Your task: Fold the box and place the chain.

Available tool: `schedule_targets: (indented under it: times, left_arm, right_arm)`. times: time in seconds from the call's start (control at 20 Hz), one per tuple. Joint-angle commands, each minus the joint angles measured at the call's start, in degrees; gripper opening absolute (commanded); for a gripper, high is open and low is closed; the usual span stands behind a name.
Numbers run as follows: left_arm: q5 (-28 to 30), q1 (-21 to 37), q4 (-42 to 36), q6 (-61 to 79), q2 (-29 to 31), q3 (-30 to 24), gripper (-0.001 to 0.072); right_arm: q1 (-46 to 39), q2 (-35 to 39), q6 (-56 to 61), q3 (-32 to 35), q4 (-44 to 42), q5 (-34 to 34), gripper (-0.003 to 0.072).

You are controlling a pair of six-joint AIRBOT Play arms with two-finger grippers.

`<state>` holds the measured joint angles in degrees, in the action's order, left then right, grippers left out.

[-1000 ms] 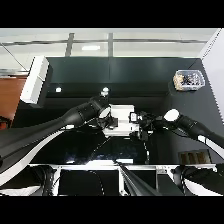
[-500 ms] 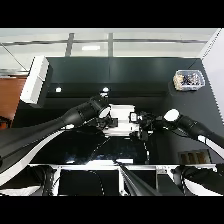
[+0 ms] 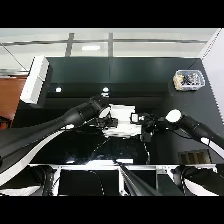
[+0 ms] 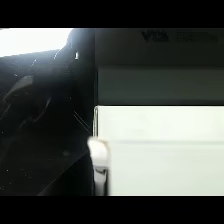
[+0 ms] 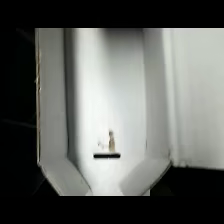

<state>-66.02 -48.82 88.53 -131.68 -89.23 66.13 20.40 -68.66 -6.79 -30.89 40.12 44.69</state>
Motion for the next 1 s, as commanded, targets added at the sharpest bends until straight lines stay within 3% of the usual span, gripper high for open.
schedule_targets:
  times: [0.0,0.85,0.9,0.95]
  left_arm:
    - [0.0,0.0,-0.1,-0.2,0.0,0.0,0.0028]
    - [1.8,0.0,-0.7,-0.8,0.0,0.0,0.0028]
    - [1.4,0.0,-0.7,-0.8,0.0,0.0,0.0028]
    - [1.2,0.0,-0.7,-0.8,0.0,0.0,0.0027]
  right_arm:
    - [-0.1,4.3,0.6,-0.1,3.5,1.1,0.0697]
    - [0.0,5.3,0.6,-0.1,4.4,-1.2,0.0685]
    - [0.0,5.3,0.6,-0.1,4.4,-0.9,0.05]
    - [0.0,5.3,0.6,-0.1,4.4,-0.5,0.0443]
